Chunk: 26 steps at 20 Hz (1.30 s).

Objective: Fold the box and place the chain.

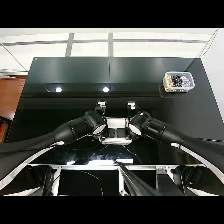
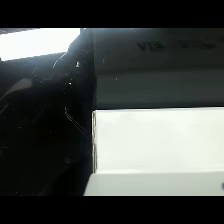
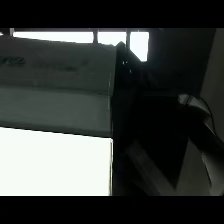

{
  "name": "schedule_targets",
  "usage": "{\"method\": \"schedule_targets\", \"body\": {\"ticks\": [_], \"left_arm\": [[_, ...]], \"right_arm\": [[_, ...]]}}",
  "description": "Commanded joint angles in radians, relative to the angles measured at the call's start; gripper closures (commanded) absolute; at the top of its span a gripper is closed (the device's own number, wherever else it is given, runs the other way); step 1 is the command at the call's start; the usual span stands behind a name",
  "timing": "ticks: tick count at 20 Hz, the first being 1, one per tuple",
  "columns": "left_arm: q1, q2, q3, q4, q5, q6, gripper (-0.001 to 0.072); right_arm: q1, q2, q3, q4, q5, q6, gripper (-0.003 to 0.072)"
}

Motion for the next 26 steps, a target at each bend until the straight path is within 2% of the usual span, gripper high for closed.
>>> {"method": "schedule_targets", "body": {"ticks": [1, 2, 3, 4, 9, 11, 12, 13, 17, 21, 22, 23, 25, 26], "left_arm": [[0.0, 0.0, 0.0, 0.0, 0.003, 0.003, 0.068], [0.0, 0.0, 0.0, 0.0, 0.003, 0.003, 0.068], [0.0, 0.0, 0.0, 0.0, 0.003, 0.003, 0.068], [0.0, 0.0, 0.0, 0.0, 0.003, 0.003, 0.068], [0.0, 0.0, 0.0, 0.0, 0.003, 0.003, 0.068], [0.0, 0.0, 0.0, 0.0, 0.003, 0.003, 0.068], [0.0, 0.0, 0.0, 0.0, 0.003, 0.003, 0.068], [0.0, 0.0, 0.0, 0.0, 0.003, 0.003, 0.068], [0.0, 0.0, 0.0, 0.0, 0.003, 0.003, 0.068], [0.0, 0.0, 0.0, 0.0, 0.003, 0.003, 0.068], [0.0, 0.0, 0.0, 0.0, 0.003, 0.003, 0.068], [0.0, 0.0, 0.0, 0.0, 0.003, 0.003, 0.068], [0.0, 0.0, 0.0, 0.0, 0.002, 0.003, 0.068], [0.0, 0.0, 0.0, 0.0, 0.002, 0.003, 0.068]], "right_arm": [[0.001, 0.001, 0.001, 0.002, 0.004, -0.008, 0.0671], [0.001, 0.002, 0.001, 0.003, 0.004, -0.008, 0.0663], [0.001, 0.002, 0.001, 0.005, 0.004, -0.008, 0.052], [0.001, 0.002, 0.001, 0.005, 0.005, -0.008, 0.0429], [0.001, 0.016, 0.002, 0.008, 0.005, -0.008, 0.0428], [0.001, 0.024, 0.002, 0.009, 0.014, -0.009, 0.0406], [0.001, 0.03, 0.002, 0.01, 0.029, -0.014, 0.0332], [0.0, 0.042, 0.002, 0.01, 0.051, -0.022, 0.0224], [-0.022, 0.169, 0.002, 0.034, 0.143, -0.138, 0.0224], [-0.097, 0.44, 0.013, 0.052, 0.256, -0.303, 0.0224], [-0.13, 0.502, 0.013, 0.004, 0.294, -0.343, 0.0224], [-0.169, 0.554, 0.013, -0.111, 0.347, -0.365, 0.0225], [-0.249, 0.6, 0.013, -0.443, 0.426, -0.365, 0.0227], [-0.298, 0.6, 0.01, -0.582, 0.417, -0.365, 0.0227]]}}
